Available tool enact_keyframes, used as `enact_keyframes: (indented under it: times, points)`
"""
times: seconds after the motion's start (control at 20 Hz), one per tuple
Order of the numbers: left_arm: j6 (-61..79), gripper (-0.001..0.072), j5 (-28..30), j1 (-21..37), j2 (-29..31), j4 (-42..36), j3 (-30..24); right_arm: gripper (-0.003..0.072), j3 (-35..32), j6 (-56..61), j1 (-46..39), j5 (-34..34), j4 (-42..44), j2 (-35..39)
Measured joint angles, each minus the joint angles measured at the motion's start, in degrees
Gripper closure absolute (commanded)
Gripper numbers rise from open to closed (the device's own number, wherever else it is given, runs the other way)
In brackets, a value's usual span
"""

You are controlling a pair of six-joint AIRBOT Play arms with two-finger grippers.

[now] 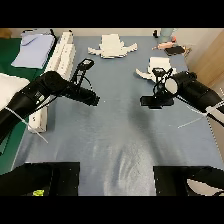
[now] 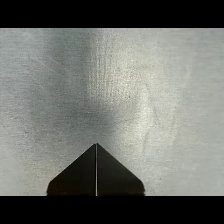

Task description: Fold the box.

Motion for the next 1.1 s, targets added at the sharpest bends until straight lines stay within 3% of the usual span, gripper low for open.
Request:
enact_keyframes:
  times: [0.55,0.9,0.95,1.0,1.05,1.1]
  points:
    - [0.0,0.0693,0.0,0.0,0.0,0.0,0.0,0.0684,0.0,0.0,0.0,-0.1,0.0,0.0]
    - [0.0,0.0694,0.0,0.0,0.0,0.0,0.0,0.0683,0.0,0.0,0.0,-6.5,2.3,-0.1]
    - [0.0,0.0694,0.2,0.0,0.0,0.0,0.0,0.0625,0.0,0.0,0.0,-7.3,3.8,-0.2]
    - [0.0,0.0693,0.4,0.0,0.0,0.0,0.0,0.0417,0.3,0.0,-0.3,-8.0,4.8,-0.3]
    - [0.0,0.0693,0.6,0.0,0.0,0.0,0.0,0.0288,1.2,0.1,-1.1,-8.4,5.2,-0.5]
    - [0.0,0.0693,0.7,0.0,0.0,0.0,0.0,0.0283,2.6,0.4,-2.9,-8.3,5.0,-0.9]
